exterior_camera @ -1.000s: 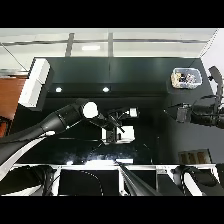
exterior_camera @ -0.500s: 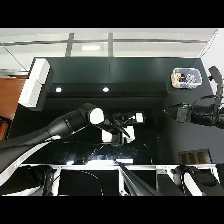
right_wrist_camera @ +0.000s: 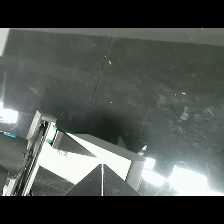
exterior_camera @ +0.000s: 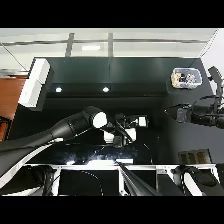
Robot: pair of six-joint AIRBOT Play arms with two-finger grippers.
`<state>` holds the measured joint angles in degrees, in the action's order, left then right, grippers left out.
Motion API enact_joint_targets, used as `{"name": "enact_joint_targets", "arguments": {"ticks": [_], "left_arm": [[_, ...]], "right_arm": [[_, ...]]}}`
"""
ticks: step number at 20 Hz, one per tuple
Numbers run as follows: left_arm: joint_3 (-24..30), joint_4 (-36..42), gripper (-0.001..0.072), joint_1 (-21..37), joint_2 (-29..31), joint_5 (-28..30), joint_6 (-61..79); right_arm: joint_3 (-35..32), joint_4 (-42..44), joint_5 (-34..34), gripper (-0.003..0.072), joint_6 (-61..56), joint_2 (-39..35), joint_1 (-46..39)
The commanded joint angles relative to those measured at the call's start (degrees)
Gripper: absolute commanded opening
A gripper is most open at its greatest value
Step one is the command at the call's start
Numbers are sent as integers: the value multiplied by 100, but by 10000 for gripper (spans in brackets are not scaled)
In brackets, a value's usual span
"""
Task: Fold the box and place the chain.
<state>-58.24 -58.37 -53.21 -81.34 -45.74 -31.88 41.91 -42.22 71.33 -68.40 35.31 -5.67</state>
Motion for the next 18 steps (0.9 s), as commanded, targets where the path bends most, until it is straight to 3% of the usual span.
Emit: {"name": "enact_joint_targets", "arguments": {"ticks": [1,18], "left_arm": [[0,-122,710,-4,35,52,-9],[0,-424,708,24,192,103,-153]], "right_arm": [[2,-11,0,15,2,-2,-4],[2,-11,0,16,2,-2,-4]]}}
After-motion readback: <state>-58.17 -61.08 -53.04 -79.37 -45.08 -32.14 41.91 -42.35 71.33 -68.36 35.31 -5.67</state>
